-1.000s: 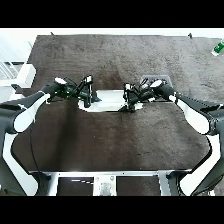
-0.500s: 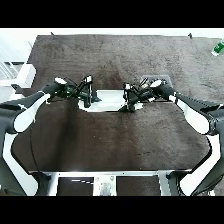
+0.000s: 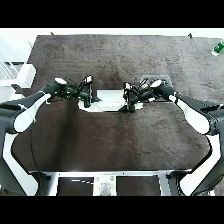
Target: Fold the box and place the chain.
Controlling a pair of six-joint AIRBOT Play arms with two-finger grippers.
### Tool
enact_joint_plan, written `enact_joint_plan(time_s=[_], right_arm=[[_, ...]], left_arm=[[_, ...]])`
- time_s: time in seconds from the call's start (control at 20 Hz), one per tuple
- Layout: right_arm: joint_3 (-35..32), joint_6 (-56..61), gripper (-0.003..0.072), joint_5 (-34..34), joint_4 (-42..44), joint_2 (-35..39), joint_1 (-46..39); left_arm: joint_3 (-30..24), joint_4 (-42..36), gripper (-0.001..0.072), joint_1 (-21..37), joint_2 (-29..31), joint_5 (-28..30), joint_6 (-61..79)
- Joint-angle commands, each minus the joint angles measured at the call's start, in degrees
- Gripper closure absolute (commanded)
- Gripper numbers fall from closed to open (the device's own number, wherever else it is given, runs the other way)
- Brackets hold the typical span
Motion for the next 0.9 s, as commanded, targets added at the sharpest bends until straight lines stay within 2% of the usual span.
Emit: enact_joint_plan(time_s=[0.0, 0.05, 0.1, 0.85], right_arm=[[0.00, 0.31, 0.0086, -0.09, -0.13, -0.02, -0.28], [0.00, 0.26, 0.0160, 0.15, -0.31, -0.02, -0.28], [0.00, 0.22, 0.0196, 0.31, -0.31, -0.02, -0.28], [-0.02, -0.15, 0.0190, 0.31, 0.00, -0.02, -0.26]], left_arm=[[-0.02, 0.04, 0.0687, 0.02, -0.02, -0.04, 0.02], [-0.02, 0.04, 0.0686, 0.02, -0.02, -0.04, 0.04], [-0.02, 0.04, 0.0687, 0.02, -0.02, -0.04, 0.04], [-0.02, 0.04, 0.0686, 0.02, -0.02, -0.02, 0.04]])
